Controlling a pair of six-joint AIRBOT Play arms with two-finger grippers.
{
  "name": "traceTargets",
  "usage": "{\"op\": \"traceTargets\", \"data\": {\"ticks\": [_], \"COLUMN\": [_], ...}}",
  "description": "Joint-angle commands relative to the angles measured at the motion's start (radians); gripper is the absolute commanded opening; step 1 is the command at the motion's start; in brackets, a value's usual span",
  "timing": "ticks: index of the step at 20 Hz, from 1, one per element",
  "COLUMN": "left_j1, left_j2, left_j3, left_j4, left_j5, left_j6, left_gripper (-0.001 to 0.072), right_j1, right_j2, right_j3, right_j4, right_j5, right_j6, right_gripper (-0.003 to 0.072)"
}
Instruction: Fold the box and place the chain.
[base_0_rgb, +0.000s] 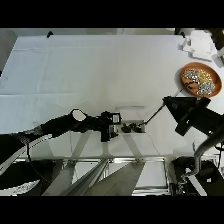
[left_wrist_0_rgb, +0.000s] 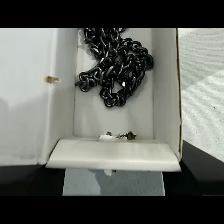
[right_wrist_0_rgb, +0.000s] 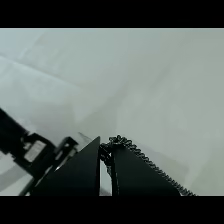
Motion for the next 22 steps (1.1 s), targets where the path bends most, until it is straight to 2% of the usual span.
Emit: {"op": "traceTargets", "data": {"ticks": [1, 7, 16, 19, 22], "left_j1": [0.001, 0.001, 0.001, 0.001, 0.001], "left_j2": [0.001, 0.001, 0.001, 0.001, 0.001], "left_j3": [0.000, 0.000, 0.000, 0.000, 0.000], "left_j4": [0.000, 0.000, 0.000, 0.000, 0.000], "left_j5": [0.000, 0.000, 0.000, 0.000, 0.000], "left_j6": [0.000, 0.000, 0.000, 0.000, 0.000], "left_gripper": [0.0315, 0.0315, 0.0315, 0.0315, 0.0315], "right_j1": [0.046, 0.051, 0.051, 0.051, 0.051], "right_j2": [0.021, 0.020, 0.019, 0.012, -0.012], "right_j3": [0.002, 0.002, 0.002, 0.002, 0.001], "right_j4": [0.213, 0.472, 0.801, 0.731, 0.536], "right_j5": [0.005, -0.009, -0.090, -0.084, -0.004], "right_j6": [-0.174, -0.350, -0.559, -0.553, -0.485], "right_gripper": [0.0017, 0.0017, 0.0016, 0.0016, 0.0016]}}
